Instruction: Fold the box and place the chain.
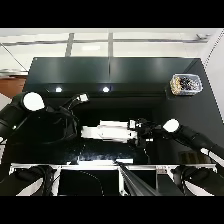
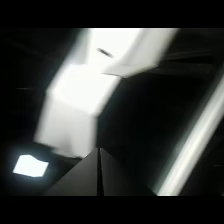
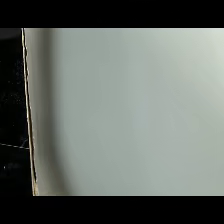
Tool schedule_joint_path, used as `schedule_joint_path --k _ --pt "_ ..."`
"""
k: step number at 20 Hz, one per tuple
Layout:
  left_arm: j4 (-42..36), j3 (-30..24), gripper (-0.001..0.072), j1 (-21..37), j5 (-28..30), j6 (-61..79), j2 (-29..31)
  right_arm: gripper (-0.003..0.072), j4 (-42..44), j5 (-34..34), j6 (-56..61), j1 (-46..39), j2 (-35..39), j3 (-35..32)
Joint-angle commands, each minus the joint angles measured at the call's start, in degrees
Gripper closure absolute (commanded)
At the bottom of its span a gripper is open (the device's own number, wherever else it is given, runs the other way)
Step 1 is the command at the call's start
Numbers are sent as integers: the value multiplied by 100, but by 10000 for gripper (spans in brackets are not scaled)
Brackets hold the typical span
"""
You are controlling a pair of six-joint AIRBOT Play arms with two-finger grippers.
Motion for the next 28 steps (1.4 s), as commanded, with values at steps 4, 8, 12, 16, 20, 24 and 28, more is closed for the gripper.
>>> schedule_joint_path --k 4,8,12,16,20,24,28 --pt "-3265 -1012 678 -179 1384 164 79 275 0 2 0 7 -2 -2" --pt "-4511 -1379 677 -507 3617 885 -177 275 2 0 0 7 -2 -2" --pt "-5606 -1375 677 -756 4481 1777 -717 275 2 0 0 7 -2 -2" --pt "-5646 -1377 677 -789 4430 1996 -1268 275 2 -2 0 7 -2 -2" --pt "-5490 -1377 677 -787 4159 2035 -1397 275 2 -2 0 7 -2 -2" --pt "-4881 -1375 678 -787 3853 2033 -1397 275 2 -2 0 7 -2 -2" --pt "-4717 -1213 678 -612 3768 2033 -1357 275 2 -2 0 7 -2 -2"
